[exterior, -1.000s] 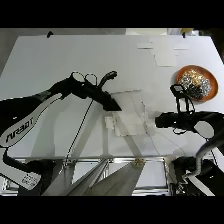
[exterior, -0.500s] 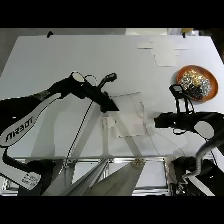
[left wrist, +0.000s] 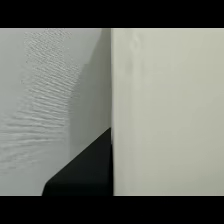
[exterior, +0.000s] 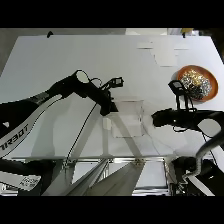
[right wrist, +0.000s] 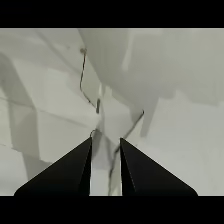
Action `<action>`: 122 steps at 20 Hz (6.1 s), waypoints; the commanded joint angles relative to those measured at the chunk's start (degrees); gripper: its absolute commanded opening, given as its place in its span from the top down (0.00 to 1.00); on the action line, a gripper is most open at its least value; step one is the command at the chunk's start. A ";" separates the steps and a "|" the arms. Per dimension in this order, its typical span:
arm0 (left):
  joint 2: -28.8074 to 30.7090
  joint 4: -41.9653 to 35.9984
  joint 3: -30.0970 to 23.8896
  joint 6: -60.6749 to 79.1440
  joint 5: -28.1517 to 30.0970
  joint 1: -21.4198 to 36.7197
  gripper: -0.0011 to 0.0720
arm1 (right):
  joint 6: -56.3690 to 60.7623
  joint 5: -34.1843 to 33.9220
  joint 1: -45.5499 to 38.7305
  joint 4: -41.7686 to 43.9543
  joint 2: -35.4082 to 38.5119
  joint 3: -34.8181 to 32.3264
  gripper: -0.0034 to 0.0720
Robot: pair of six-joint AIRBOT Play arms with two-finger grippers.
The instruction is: Fold the box and place the chain.
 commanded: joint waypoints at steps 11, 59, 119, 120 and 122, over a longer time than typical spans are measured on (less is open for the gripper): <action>4.81 4.09 0.09 2.25 9.53 -4.26 0.98 | -5.18 10.43 0.04 -7.74 8.22 6.36 0.69; 5.20 4.85 -9.09 4.81 20.00 -10.86 0.97 | -12.76 10.78 0.04 -7.19 8.20 6.36 0.69; 5.20 4.83 -9.09 4.81 19.80 -10.86 0.97 | -96.50 -14.21 -9.70 29.51 -7.04 -14.67 0.04; 5.20 4.83 -9.07 4.81 19.78 -10.86 0.97 | -97.85 -14.01 -10.95 30.80 -7.93 -14.67 0.04; 5.20 4.83 -9.09 4.81 19.80 -10.86 0.97 | -101.09 -13.55 -13.42 32.94 -9.99 -14.67 0.04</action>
